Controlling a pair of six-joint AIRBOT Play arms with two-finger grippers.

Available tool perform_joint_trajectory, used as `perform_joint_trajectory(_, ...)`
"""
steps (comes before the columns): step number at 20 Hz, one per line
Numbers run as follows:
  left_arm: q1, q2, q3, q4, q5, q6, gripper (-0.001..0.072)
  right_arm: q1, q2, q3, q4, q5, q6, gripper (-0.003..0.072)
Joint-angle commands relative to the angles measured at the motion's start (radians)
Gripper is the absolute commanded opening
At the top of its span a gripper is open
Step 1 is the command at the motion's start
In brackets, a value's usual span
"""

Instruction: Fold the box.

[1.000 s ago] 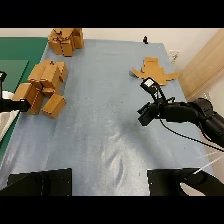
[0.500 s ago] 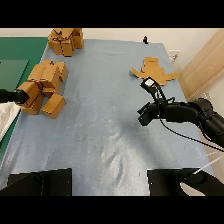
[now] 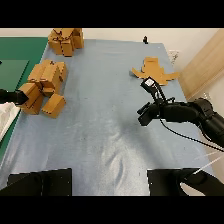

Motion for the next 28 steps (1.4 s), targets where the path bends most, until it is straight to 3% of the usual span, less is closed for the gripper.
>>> perform_joint_trajectory(1,0.0,-0.002,0.001,0.023,-0.027,-0.003,0.0692,0.0,0.0,0.0,0.003,0.0,0.0,0.0004)
perform_joint_trajectory(14,0.0,-0.002,0.035,-0.001,0.041,0.016,0.0693,0.0,0.0,0.0,0.003,0.0,0.0,0.0004)
perform_joint_trajectory(20,-0.03,0.002,0.18,-0.141,-0.125,0.016,0.069,-0.001,-0.022,0.0,0.012,0.002,0.001,0.0003)
perform_joint_trajectory(21,-0.052,0.008,0.211,-0.154,-0.175,0.016,0.0433,0.0,-0.019,0.0,0.031,0.004,0.0,0.0004)
perform_joint_trajectory(22,-0.078,0.014,0.239,-0.185,-0.244,0.032,0.0027,0.0,-0.016,0.0,0.056,0.007,0.0,0.0004)
perform_joint_trajectory(25,-0.222,0.04,0.258,-0.394,-0.405,0.141,0.0015,0.002,-0.016,0.003,0.13,0.004,0.0,0.0004)
perform_joint_trajectory(28,-0.47,0.056,0.257,-0.375,-0.404,0.142,0.0015,0.002,-0.016,0.003,0.148,0.001,0.0,0.0005)
